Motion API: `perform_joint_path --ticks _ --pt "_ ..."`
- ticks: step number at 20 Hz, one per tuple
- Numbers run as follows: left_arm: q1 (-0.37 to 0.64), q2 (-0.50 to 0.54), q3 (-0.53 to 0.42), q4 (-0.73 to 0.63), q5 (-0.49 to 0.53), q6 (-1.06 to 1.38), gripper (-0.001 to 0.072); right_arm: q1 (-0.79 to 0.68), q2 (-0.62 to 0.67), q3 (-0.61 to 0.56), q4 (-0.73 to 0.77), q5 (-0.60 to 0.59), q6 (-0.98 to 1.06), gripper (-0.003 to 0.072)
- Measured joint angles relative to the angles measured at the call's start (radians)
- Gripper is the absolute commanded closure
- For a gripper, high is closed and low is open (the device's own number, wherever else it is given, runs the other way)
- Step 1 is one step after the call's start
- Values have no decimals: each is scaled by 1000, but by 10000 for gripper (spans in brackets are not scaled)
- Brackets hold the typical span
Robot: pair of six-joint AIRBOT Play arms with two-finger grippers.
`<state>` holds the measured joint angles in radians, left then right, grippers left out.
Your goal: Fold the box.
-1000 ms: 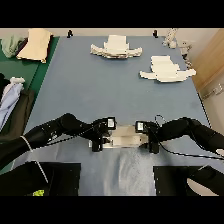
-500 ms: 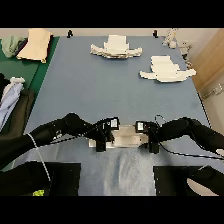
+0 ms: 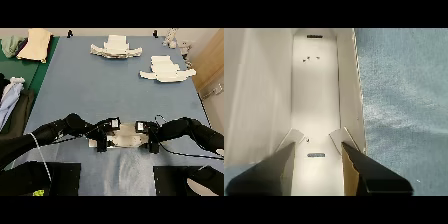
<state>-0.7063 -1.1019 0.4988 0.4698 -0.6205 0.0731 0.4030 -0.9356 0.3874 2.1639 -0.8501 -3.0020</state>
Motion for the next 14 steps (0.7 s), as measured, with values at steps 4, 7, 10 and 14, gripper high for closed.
perform_joint_path --ticks 4,7,10,14 --pt "2 38 0 131 -13 -169 696 0 0 0 1 0 0 138" --pt "3 122 1 323 -51 -439 696 0 0 0 1 0 0 138" --pt "5 242 1 521 -93 -797 696 0 0 0 1 0 0 138" --pt "90 352 1 765 -189 -1334 696 0 0 0 1 0 0 139"
